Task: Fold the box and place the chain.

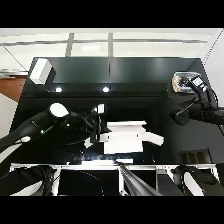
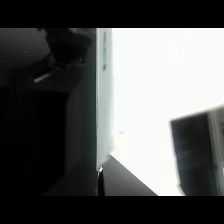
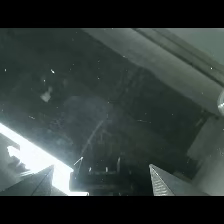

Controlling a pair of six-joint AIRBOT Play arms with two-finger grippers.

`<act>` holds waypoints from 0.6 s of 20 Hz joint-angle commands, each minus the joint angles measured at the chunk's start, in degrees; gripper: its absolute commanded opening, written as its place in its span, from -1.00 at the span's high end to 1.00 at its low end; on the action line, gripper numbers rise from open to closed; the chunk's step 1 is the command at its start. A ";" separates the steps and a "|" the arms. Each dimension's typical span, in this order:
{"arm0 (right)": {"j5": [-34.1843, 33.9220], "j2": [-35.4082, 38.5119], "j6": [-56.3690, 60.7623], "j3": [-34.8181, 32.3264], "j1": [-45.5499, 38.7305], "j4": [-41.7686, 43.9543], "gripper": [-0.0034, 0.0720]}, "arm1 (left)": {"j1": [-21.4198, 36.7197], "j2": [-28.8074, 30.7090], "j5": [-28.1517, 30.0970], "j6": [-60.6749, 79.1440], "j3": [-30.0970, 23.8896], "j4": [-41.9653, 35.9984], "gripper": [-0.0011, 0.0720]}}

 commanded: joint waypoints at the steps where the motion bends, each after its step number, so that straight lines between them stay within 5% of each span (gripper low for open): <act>1: 0.26 -0.15 -6.12 -2.03 -0.24 6.29 -0.94 | -3.06 -0.33 7.13 6.34 -1.70 1.22 0.89; 4: 0.22 -0.20 -14.16 -6.82 -0.22 12.59 -0.95 | -3.06 -3.43 8.07 6.36 -1.70 2.95 0.89; 12: 0.39 -0.20 -14.34 -14.10 8.41 12.57 -0.94 | -3.17 -6.16 12.04 5.57 -1.68 2.51 0.89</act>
